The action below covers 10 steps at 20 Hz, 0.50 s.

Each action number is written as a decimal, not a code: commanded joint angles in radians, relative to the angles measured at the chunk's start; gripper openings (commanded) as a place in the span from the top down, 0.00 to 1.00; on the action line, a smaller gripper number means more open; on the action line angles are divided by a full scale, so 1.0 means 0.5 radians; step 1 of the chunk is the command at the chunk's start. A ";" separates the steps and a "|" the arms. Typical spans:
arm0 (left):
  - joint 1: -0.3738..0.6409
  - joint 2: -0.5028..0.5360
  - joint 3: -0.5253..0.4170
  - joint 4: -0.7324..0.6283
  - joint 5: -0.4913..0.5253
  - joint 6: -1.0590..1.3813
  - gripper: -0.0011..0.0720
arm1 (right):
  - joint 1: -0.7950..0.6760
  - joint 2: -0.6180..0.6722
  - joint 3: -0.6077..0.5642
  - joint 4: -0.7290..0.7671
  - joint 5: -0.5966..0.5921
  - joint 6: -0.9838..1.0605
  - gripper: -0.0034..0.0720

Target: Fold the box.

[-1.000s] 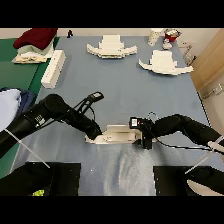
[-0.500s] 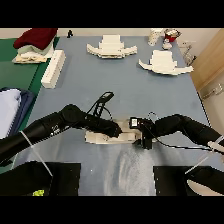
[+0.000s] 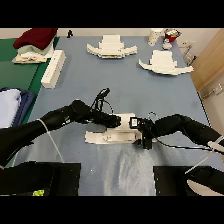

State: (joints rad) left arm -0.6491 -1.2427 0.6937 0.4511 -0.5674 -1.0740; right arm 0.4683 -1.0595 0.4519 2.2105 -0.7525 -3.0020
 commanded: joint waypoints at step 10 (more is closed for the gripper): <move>0.018 0.018 0.133 0.004 -0.055 0.308 0.97 | 0.002 -0.002 0.000 0.000 0.001 -0.001 0.32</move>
State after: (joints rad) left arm -0.6411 -1.2720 0.7395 0.4469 -0.5674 -0.9886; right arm 0.4683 -1.0603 0.4519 2.2105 -0.7521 -3.0024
